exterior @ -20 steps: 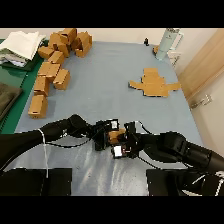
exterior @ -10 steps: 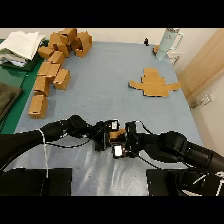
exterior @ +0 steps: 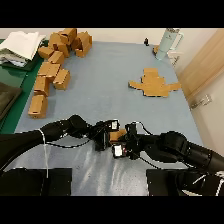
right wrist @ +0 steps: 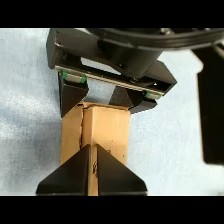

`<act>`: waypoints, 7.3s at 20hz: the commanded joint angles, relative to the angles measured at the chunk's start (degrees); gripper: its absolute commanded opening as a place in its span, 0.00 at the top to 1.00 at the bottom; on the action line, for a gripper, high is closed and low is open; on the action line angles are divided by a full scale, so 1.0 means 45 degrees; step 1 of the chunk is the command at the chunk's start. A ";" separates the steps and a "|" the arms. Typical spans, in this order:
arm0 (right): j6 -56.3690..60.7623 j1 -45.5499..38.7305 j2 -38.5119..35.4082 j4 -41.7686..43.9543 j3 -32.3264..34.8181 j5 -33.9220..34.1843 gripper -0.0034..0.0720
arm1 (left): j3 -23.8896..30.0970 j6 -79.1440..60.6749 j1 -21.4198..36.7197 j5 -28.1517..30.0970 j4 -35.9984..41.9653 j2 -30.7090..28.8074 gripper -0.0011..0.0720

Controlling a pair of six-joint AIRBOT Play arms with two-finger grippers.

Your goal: Fold the box.

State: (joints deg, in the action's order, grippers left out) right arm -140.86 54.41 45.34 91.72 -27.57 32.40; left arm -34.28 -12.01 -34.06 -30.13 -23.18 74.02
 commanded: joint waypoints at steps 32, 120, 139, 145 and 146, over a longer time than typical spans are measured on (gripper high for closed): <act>0.0369 -0.0423 0.0155 0.0243 -0.0102 0.0588 0.95 | -0.0015 0.0005 0.0000 0.0010 0.0000 -0.0005 0.23; 1.9438 -0.6543 0.1996 -0.3191 -0.2147 0.2234 0.95 | -0.4721 1.2002 1.2390 -0.1229 -0.5445 0.2608 0.04; 1.6300 -0.6538 0.3434 -0.0685 -0.4104 0.3512 0.95 | -0.6533 1.4120 0.7601 -0.7849 -0.4969 -0.1132 0.97; 1.4804 -0.6484 0.6159 0.1647 -0.6222 0.4493 0.95 | -0.5013 1.7131 0.2730 -0.5158 -0.6028 -0.1132 0.97; 1.4804 -0.6445 0.6382 0.1991 -0.6290 0.4435 0.95 | -0.4857 1.7607 0.2205 -0.4891 -0.6377 -0.1127 0.97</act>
State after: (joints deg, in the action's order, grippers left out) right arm -71.24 25.08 69.78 94.30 -52.93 50.92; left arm -58.54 59.86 -15.75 -57.58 -48.31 68.99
